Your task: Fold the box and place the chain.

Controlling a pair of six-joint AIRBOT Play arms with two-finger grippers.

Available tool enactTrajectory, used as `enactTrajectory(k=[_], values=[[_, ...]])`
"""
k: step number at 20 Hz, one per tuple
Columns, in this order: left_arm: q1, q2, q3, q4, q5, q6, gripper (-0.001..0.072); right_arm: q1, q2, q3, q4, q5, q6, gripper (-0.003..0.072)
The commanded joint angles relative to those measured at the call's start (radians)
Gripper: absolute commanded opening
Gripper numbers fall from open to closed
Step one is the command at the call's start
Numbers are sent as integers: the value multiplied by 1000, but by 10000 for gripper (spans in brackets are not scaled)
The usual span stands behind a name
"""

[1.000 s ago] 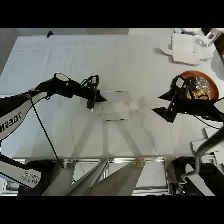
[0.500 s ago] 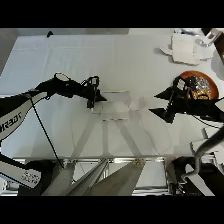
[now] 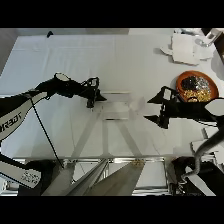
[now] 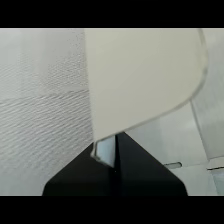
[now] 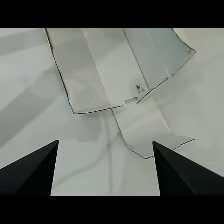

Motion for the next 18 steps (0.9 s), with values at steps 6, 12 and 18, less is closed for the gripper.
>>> enactTrajectory(k=[6,12,18], values=[[0,-1,0,1,1,3,14,54,-16,0,-58,-172,64,649],[0,-1,0,1,1,3,14,55,-101,0,-73,-73,-14,705],[0,-1,0,1,1,3,14,55,-95,1,-77,-74,-31,698]])
